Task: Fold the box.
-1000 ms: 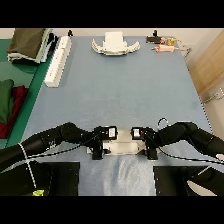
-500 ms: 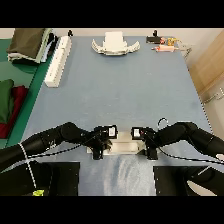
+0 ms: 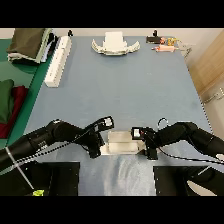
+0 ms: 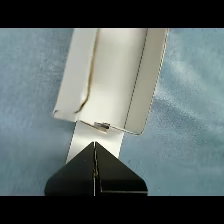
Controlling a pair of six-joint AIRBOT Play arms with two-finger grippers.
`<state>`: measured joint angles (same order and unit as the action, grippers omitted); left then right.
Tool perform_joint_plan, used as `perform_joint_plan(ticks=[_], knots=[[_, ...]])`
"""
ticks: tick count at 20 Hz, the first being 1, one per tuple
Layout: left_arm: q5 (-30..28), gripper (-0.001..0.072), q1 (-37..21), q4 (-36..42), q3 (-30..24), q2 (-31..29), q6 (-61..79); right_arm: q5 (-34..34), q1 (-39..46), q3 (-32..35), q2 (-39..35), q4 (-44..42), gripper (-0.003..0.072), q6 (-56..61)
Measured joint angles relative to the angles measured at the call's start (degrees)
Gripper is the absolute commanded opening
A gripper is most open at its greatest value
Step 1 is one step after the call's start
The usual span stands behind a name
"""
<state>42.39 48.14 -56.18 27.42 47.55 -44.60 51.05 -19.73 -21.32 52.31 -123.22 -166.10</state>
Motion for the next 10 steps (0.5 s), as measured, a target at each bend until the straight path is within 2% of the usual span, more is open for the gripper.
perform_joint_plan(ticks=[4,7,10], knots=[[7.0,0.0016,0.0,-15.3,1.3,-8.8,-28.3,0.0,0.0,0.0,0.0,0.0,0.0434,0.0],[15.6,0.0016,0.0,-27.7,1.6,-13.9,-50.8,0.0,0.0,0.0,0.0,0.0,0.0434,0.0],[22.3,0.0016,-1.0,-33.5,0.9,-15.9,-65.5,0.0,0.0,0.0,0.0,0.0,0.0435,0.0]])
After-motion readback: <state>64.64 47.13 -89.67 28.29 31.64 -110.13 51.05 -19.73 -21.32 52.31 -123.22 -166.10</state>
